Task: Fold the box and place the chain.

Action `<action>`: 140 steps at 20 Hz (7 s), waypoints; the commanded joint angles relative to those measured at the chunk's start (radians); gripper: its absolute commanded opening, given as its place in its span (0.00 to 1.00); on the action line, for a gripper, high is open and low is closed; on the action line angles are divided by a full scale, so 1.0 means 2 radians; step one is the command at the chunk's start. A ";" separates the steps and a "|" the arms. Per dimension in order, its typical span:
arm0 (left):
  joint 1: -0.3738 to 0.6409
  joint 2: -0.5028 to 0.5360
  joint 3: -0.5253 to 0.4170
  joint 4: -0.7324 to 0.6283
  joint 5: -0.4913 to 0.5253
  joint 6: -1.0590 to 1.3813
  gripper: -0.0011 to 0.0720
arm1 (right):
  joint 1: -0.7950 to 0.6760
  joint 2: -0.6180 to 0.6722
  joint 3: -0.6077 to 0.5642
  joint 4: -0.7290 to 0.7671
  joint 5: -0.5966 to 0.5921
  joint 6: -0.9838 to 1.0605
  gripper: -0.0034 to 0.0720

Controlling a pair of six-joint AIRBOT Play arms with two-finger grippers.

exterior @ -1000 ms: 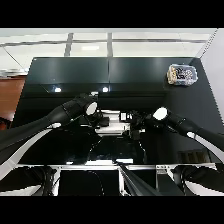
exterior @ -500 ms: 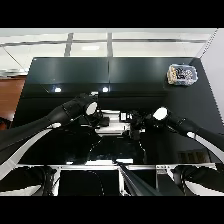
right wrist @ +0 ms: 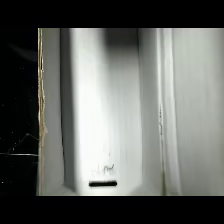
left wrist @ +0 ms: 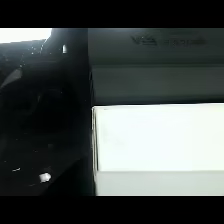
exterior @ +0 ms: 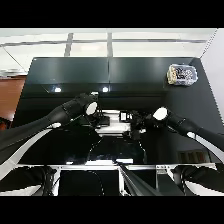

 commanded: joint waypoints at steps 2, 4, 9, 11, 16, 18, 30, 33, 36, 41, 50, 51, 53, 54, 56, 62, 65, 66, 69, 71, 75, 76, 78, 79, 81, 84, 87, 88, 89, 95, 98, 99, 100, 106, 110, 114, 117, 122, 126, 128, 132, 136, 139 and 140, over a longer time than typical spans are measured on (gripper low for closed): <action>0.000 0.000 0.000 0.005 -0.012 0.000 0.05 | -0.008 0.027 0.000 -0.023 0.014 0.047 0.87; 0.000 0.000 0.000 0.007 -0.011 0.000 0.05 | -0.020 0.058 0.000 -0.068 0.036 0.070 0.86; 0.000 0.000 0.000 0.006 -0.014 0.000 0.05 | -0.028 0.085 0.000 -0.140 0.066 0.080 0.85; 0.000 0.000 0.000 0.006 -0.014 0.000 0.05 | -0.028 0.085 0.000 -0.125 0.048 0.079 0.85; 0.000 0.000 0.000 0.006 -0.014 0.000 0.05 | -0.010 0.072 0.000 -0.087 0.026 0.080 0.35; 0.000 0.000 0.000 0.006 -0.013 0.000 0.05 | 0.001 0.061 0.000 -0.054 0.025 0.080 0.22; 0.000 0.000 0.000 0.006 -0.010 0.000 0.05 | 0.004 0.040 -0.001 0.018 0.024 0.080 0.24; 0.000 0.000 0.000 0.006 -0.009 0.000 0.05 | 0.004 0.040 -0.001 0.034 0.018 0.080 0.50; 0.000 0.000 0.000 0.006 -0.009 0.000 0.05 | 0.004 0.040 -0.001 0.032 0.022 0.080 0.44; 0.000 0.000 0.000 0.006 -0.010 0.000 0.05 | -0.024 0.060 0.004 -0.043 0.055 0.344 0.08; 0.000 0.000 0.000 0.006 -0.011 0.004 0.05 | -0.330 0.135 -0.028 -0.139 0.164 0.734 0.08; 0.000 0.000 0.000 0.006 -0.011 0.003 0.05 | -0.340 0.131 -0.054 -0.094 0.148 0.732 0.08; 0.000 0.000 0.000 0.006 -0.011 0.003 0.05 | -0.317 0.109 -0.081 -0.052 0.156 0.694 0.08; 0.000 0.000 0.000 0.006 -0.011 0.003 0.05 | -0.292 0.095 -0.089 -0.044 0.159 0.686 0.08; 0.000 0.000 0.000 0.006 -0.011 0.003 0.05 | -0.231 0.062 -0.093 -0.016 0.157 0.663 0.08; 0.000 0.000 0.000 0.004 -0.011 0.003 0.05 | -0.163 0.021 -0.076 0.130 0.153 0.503 0.08; 0.000 0.000 0.000 0.004 -0.011 0.003 0.05 | -0.166 0.021 -0.041 0.111 0.204 0.500 0.64; 0.000 0.000 0.000 0.004 -0.011 0.003 0.05 | -0.166 0.021 -0.035 0.113 0.221 0.500 0.69; 0.000 0.000 0.000 0.004 -0.011 0.003 0.05 | -0.157 0.021 -0.025 0.115 0.228 0.506 0.68; 0.000 0.000 0.000 0.004 -0.011 0.003 0.05 | -0.141 0.021 -0.011 0.110 0.226 0.519 0.67; 0.000 0.000 0.000 0.002 -0.011 0.003 0.05 | -0.101 0.021 0.039 0.020 0.197 0.640 0.49; 0.000 0.000 0.000 0.002 -0.011 0.003 0.05 | -0.089 0.021 0.050 -0.003 0.189 0.672 0.49; 0.000 0.000 0.000 0.002 -0.011 0.003 0.05 | -0.065 0.021 0.075 -0.060 0.174 0.747 0.46; 0.000 0.000 0.000 0.002 -0.011 0.003 0.05 | -0.053 0.021 0.087 -0.094 0.171 0.784 0.46; 0.000 0.000 0.000 0.002 -0.010 0.003 0.05 | -0.030 0.021 0.109 -0.160 0.164 0.854 0.46; 0.000 0.000 0.000 0.002 -0.010 0.003 0.05 | 0.001 0.016 0.131 -0.230 0.162 0.936 0.46; 0.000 0.000 0.000 0.002 -0.010 0.003 0.05 | 0.033 -0.006 0.154 -0.262 0.159 0.993 0.46; 0.000 0.000 0.000 0.002 -0.010 0.003 0.05 | 0.042 -0.014 0.161 -0.264 0.154 1.004 0.46; 0.000 0.000 0.000 0.002 -0.010 0.003 0.05 | 0.049 -0.021 0.169 -0.269 0.152 1.017 0.46; 0.000 0.000 0.000 0.002 -0.010 0.004 0.05 | 0.092 -0.045 0.190 -0.339 0.164 1.099 0.46; 0.000 0.000 0.000 0.002 -0.010 0.004 0.05 | 0.117 -0.054 0.202 -0.397 0.179 1.148 0.46; 0.000 0.000 0.000 0.002 -0.010 0.004 0.05 | 0.122 -0.054 0.202 -0.412 0.179 1.161 0.46; 0.000 0.000 0.000 0.002 -0.010 0.004 0.05 | 0.125 -0.054 0.202 -0.414 0.179 1.161 0.46; 0.000 0.000 0.000 0.002 -0.010 0.004 0.05 | 0.119 -0.047 0.207 -0.395 0.211 1.111 0.46; 0.000 0.000 0.000 0.003 -0.011 0.004 0.05 | 0.119 -0.029 0.208 -0.392 0.220 1.092 0.46; 0.000 0.000 0.000 0.003 -0.011 0.004 0.05 | 0.119 -0.018 0.208 -0.390 0.233 1.087 0.46; 0.000 0.000 0.000 0.002 -0.011 0.004 0.05 | 0.119 -0.019 0.201 -0.390 0.209 1.096 0.46; 0.000 0.000 0.000 0.003 -0.011 0.004 0.05 | 0.119 -0.061 0.201 -0.390 0.190 1.134 0.45; 0.000 0.000 0.000 0.003 -0.011 0.004 0.05 | 0.128 -0.085 0.229 -0.400 0.204 1.165 0.45; 0.000 0.000 0.000 0.002 -0.011 0.004 0.05 | 0.130 -0.092 0.232 -0.406 0.219 1.190 0.45; 0.000 0.000 0.000 0.003 -0.013 0.004 0.05 | 0.130 -0.094 0.232 -0.407 0.228 1.194 0.10; 0.000 0.000 0.000 0.003 -0.013 0.004 0.05 | 0.130 -0.094 0.232 -0.404 0.228 1.197 0.08; 0.000 0.000 0.000 0.003 -0.013 0.004 0.05 | 0.130 -0.094 0.232 -0.401 0.228 1.198 0.36; 0.000 0.000 0.000 0.002 -0.012 0.004 0.05 | 0.130 -0.094 0.232 -0.401 0.228 1.198 0.34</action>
